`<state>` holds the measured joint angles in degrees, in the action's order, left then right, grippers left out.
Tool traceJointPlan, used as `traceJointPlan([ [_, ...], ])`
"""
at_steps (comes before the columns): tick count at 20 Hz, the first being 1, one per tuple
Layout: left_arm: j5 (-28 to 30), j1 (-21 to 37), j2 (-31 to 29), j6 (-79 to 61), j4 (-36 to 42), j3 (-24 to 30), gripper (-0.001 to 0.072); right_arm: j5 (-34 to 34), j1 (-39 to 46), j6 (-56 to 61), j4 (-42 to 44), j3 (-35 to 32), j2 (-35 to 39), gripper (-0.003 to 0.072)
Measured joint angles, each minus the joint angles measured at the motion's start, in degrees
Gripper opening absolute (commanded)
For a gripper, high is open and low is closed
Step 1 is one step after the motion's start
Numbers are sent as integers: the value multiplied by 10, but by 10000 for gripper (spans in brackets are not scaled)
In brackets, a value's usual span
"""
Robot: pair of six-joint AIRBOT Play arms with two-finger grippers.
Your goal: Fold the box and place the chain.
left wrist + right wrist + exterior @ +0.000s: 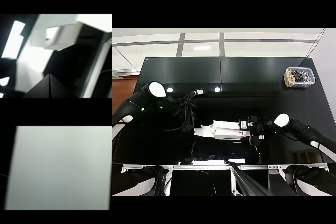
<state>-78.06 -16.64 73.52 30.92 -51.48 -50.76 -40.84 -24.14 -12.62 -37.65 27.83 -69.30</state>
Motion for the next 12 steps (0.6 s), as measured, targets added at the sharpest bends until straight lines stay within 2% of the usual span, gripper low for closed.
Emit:
traceJointPlan([
  [2,-15,-10,-1,8,63,11,24,0,0,-1,0,0,0,408],
  [4,18,-23,-2,-7,133,21,24,1,0,-2,0,0,0,408],
  [7,141,-38,-2,-32,210,27,24,1,0,-2,0,0,0,408],
  [10,278,-52,5,-47,211,27,25,1,0,-4,0,0,0,408],
  [12,302,-56,17,-51,177,24,25,1,0,-3,3,0,0,408],
])
